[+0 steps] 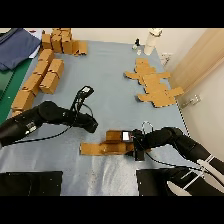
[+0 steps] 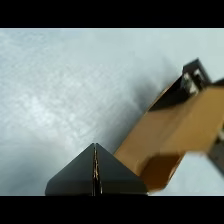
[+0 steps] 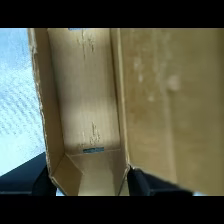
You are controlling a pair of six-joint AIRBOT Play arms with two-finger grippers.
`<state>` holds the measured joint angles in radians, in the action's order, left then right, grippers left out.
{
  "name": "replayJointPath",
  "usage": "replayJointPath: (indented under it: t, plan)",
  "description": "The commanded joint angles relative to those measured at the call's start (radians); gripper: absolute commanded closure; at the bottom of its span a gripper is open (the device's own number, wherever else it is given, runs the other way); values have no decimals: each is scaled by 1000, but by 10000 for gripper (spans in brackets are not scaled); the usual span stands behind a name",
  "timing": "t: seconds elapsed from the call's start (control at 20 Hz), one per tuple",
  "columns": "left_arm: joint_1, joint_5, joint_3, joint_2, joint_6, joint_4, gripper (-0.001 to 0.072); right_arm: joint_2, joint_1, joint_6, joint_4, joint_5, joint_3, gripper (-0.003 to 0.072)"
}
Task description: Fold the box.
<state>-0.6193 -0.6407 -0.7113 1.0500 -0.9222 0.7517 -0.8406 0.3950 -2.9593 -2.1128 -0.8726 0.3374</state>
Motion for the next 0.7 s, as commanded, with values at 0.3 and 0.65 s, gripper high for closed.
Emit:
replayJointPath:
  t: [0.3,0.65]
  plan:
    - [-252,-38,242,-226,202,252,391,0,0,0,0,0,0,174]
    - [-384,211,253,-144,261,247,27,0,0,0,0,0,0,174]
